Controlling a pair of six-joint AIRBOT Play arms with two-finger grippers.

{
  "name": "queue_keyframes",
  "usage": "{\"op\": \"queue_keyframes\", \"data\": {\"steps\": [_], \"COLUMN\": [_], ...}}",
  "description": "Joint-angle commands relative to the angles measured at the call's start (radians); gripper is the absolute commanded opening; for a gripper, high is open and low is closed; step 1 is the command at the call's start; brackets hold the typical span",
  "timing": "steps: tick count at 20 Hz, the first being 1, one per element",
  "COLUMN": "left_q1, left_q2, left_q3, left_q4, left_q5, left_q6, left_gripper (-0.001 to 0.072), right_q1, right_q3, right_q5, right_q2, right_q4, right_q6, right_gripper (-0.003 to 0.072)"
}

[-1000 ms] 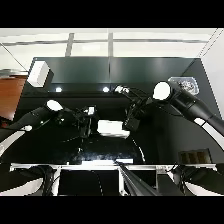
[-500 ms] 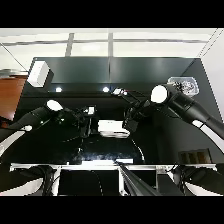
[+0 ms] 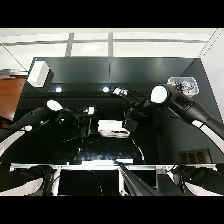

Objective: Fold the box and place the chain.

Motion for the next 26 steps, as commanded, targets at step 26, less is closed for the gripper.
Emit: {"op": "queue_keyframes", "data": {"steps": [26], "left_q1": [0.000], "left_q2": [0.000], "left_q3": [0.001], "left_q4": [0.000], "left_q5": [-0.001], "left_q6": [0.000], "left_gripper": [0.0330], "right_q1": [0.042], "right_q3": [-0.028], "right_q5": [-0.039], "right_q2": [-0.001], "right_q4": [-0.060], "right_q6": [0.057], "right_gripper": [0.0331]}}
